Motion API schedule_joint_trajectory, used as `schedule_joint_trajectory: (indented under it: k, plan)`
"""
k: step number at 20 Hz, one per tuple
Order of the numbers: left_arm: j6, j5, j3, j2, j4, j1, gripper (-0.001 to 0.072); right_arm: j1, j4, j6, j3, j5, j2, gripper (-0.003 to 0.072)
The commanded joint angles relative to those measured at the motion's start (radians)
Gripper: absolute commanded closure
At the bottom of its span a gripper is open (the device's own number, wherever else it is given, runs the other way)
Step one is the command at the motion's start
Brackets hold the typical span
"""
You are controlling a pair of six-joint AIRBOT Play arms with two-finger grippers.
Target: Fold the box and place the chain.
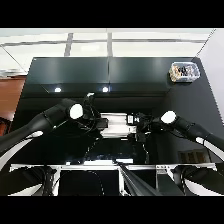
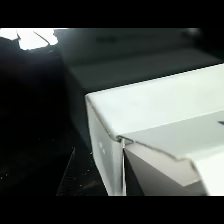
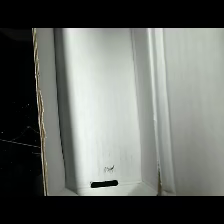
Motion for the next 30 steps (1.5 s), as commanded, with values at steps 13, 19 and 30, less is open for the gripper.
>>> schedule_joint_trajectory:
  k: [13,19,30]
  plan:
    - [-0.386,-0.124,0.182,-0.165,0.308,-0.195,0.0486,0.001,0.0,0.0,0.0,-0.001,0.0,0.0559]
    - [-0.434,-0.129,0.182,-0.165,0.308,-0.195,0.0684,0.001,0.0,0.0,0.0,-0.001,0.0,0.0559]
    - [-0.433,-0.153,0.188,-0.173,0.327,-0.194,0.0261,0.001,0.0,0.0,0.0,-0.001,0.0,0.0559]
